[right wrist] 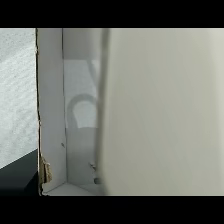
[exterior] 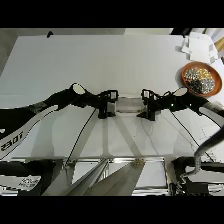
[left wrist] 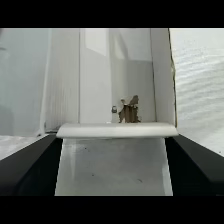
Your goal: Fold the box and place the chain.
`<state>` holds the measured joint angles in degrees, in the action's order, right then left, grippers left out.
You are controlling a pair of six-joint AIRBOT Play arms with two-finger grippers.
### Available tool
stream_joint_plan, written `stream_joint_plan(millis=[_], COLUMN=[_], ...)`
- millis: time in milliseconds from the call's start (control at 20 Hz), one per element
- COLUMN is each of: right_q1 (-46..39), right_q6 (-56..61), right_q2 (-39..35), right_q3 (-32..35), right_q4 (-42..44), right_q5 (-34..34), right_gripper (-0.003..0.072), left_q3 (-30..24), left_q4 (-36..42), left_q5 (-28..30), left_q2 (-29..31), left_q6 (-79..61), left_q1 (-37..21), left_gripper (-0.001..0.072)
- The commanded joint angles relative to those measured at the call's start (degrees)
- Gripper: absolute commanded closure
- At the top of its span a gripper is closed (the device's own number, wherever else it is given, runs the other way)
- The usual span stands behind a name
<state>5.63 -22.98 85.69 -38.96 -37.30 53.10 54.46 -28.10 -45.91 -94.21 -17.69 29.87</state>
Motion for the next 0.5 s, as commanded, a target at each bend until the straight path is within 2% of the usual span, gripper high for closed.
stream_joint_plan(millis=[0,450], right_q1=[0.02,0.02], right_q6=[0.02,0.02], right_q2=[0.00,0.00], right_q3=[0.02,0.02], right_q4=[0.02,0.02], right_q5=[0.02,0.02], right_gripper=[0.0127,0.0127], left_q3=[-0.04,0.02], left_q4=[0.72,0.63], left_q5=[0.17,0.26], left_q2=[-0.31,-2.34], left_q6=[-0.52,-1.18], left_q1=[0.13,1.95], left_gripper=[0.0005,0.0019])
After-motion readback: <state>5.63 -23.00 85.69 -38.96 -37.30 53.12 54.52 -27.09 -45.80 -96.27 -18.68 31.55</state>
